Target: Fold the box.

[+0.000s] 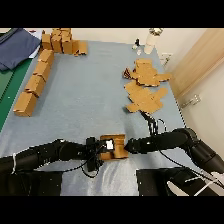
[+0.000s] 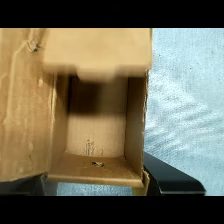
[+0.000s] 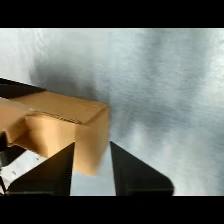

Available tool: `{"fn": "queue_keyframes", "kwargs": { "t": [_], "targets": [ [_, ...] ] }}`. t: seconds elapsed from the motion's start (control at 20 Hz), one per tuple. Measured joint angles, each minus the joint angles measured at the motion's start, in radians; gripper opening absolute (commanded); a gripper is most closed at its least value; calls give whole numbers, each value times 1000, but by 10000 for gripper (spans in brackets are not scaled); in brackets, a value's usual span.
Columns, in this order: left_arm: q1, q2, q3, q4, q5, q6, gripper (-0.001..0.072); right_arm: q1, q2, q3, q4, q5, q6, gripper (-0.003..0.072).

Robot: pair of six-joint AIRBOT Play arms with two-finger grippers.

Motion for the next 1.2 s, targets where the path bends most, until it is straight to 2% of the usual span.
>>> {"fn": "queue_keyframes", "kwargs": {
  "t": [0.3, 0.4, 0.5, 0.85, 1.1, 1.2],
  "targets": [
    [0, 0, 0, 0, 0, 0, 481, 10, -56, 11, -1, 8, 16, 380],
    [0, 0, 0, 0, 0, 0, 481, 40, -98, 22, 0, 13, 29, 340],
    [0, 0, 0, 0, 0, 0, 481, 94, -135, 43, -24, 13, 73, 338],
    [0, 0, 0, 0, 0, 0, 481, 332, -233, 162, -322, -69, 436, 339],
    [0, 0, 0, 0, 0, 0, 481, 409, -322, 225, -421, -121, 589, 338],
    [0, 0, 0, 0, 0, 0, 481, 432, -364, 249, -445, -126, 631, 301]
  ]
}}
